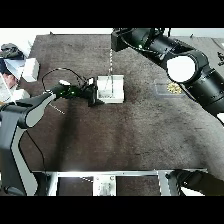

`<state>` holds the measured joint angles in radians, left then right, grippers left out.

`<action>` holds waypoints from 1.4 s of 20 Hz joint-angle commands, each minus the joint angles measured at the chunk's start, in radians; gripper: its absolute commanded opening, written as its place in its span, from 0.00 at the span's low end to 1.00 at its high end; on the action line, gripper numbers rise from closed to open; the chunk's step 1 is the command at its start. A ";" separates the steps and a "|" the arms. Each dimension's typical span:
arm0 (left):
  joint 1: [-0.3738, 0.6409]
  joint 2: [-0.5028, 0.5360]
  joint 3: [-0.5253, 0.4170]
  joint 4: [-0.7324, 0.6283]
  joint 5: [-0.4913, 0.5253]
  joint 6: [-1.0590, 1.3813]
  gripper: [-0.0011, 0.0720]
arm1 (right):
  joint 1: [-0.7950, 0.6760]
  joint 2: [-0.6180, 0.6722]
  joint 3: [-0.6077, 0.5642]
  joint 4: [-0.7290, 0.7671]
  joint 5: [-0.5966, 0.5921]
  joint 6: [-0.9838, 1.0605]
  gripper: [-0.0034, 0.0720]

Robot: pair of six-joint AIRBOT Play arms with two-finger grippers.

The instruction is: Fold the box and place the chain.

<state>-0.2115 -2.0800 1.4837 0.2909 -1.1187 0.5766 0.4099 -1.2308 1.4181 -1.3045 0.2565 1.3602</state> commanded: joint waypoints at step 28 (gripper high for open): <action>0.000 -0.001 0.000 0.000 0.000 0.000 0.40 | -0.507 -0.618 0.253 0.787 0.780 -0.958 0.28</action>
<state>-0.2115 -2.0800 1.4837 0.2905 -1.1187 0.5766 -0.0822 -1.7798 1.6249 -0.5762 0.9333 0.5068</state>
